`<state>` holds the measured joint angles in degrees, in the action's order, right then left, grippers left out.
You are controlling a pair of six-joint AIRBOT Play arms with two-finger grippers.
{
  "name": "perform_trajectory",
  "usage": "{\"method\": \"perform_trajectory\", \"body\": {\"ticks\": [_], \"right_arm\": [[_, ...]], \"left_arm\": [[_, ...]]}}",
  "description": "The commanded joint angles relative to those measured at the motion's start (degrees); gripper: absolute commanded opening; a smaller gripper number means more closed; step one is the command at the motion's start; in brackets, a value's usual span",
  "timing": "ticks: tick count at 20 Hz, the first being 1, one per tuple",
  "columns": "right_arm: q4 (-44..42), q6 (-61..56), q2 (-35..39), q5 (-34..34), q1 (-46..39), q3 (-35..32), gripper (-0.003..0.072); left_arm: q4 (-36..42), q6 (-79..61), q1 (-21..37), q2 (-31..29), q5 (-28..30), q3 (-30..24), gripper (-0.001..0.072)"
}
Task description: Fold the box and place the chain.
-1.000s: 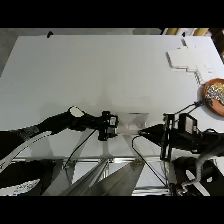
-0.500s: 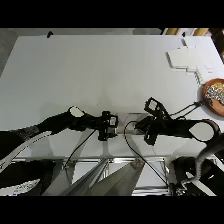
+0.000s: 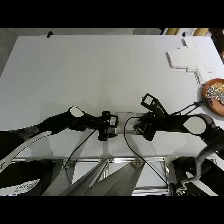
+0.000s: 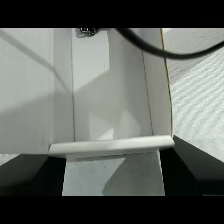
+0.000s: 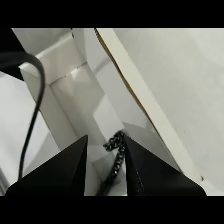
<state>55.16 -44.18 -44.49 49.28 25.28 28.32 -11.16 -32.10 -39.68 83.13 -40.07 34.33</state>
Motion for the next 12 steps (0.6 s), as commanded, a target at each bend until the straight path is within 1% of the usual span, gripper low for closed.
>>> {"method": "perform_trajectory", "body": {"ticks": [1, 3, 5, 6, 7, 10, 12], "right_arm": [[4.85, 0.81, -0.24, 12.66, -3.15, 7.17, 0.0259], [8.83, 8.87, 1.09, 18.23, -5.44, 10.29, 0.026], [13.09, 20.48, 4.87, 19.8, -7.39, 10.36, 0.0258], [16.65, 24.02, 7.56, 19.76, -8.13, 10.36, 0.0225], [19.91, 24.87, 10.38, 19.5, -8.83, 10.36, 0.0177], [27.69, 24.76, 18.95, 19.23, -11.02, 10.32, 0.0176], [28.57, 25.44, 21.97, 19.71, -11.23, 9.68, 0.0177]], "left_arm": [[0.0, -0.02, 0.02, -0.02, 0.02, -0.02, 0.0372], [-0.02, -0.02, 0.02, -0.02, 0.02, -0.02, 0.0372], [-0.02, -0.02, 0.02, -0.02, 0.02, -0.02, 0.0372], [-0.02, -0.02, 0.02, -0.02, 0.02, -0.02, 0.0372], [0.0, -0.02, 0.02, -0.02, 0.02, -0.02, 0.0372], [-0.02, -0.02, 0.02, -0.02, 0.02, -0.02, 0.0372], [-0.02, -0.02, 0.02, -0.02, 0.02, -0.02, 0.0372]]}}
